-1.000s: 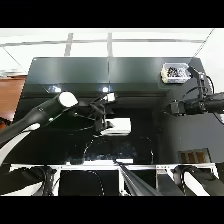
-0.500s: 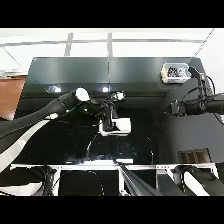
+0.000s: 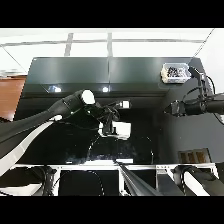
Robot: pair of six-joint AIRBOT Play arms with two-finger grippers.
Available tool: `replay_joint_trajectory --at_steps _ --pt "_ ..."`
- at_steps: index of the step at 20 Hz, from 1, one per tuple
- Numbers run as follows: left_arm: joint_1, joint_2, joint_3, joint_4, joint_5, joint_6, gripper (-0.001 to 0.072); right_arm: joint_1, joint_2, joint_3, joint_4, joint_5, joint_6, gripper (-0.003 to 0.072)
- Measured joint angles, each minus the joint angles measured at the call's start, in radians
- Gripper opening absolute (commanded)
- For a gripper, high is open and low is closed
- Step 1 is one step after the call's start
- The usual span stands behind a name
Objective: Fold the box and place the chain.
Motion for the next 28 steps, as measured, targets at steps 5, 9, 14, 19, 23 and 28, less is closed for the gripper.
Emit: replay_joint_trajectory --at_steps 5,9,14,19,23,28 --pt "-0.047 0.008 0.001 0.116 0.042 -0.003 0.0705 0.000 0.000 0.000 0.000 0.000 0.000 0.0015" --pt "-0.073 0.029 0.001 0.205 0.114 0.005 0.0669 0.000 0.000 0.000 0.000 0.000 0.000 0.0015" --pt "-0.070 0.043 0.010 0.283 0.118 0.016 0.0359 0.000 0.000 0.000 0.000 -0.001 0.000 0.0015" --pt "0.090 0.049 0.145 0.365 0.090 -0.195 0.0348 0.000 0.000 0.000 0.001 -0.006 0.000 0.0015" --pt "0.367 0.039 0.310 0.426 0.084 -0.444 0.0348 0.000 0.000 0.000 0.002 -0.016 0.012 0.0015" --pt "0.743 -0.083 0.559 0.463 0.103 -0.743 0.0350 0.000 0.000 0.000 0.002 -0.021 0.035 0.0015"
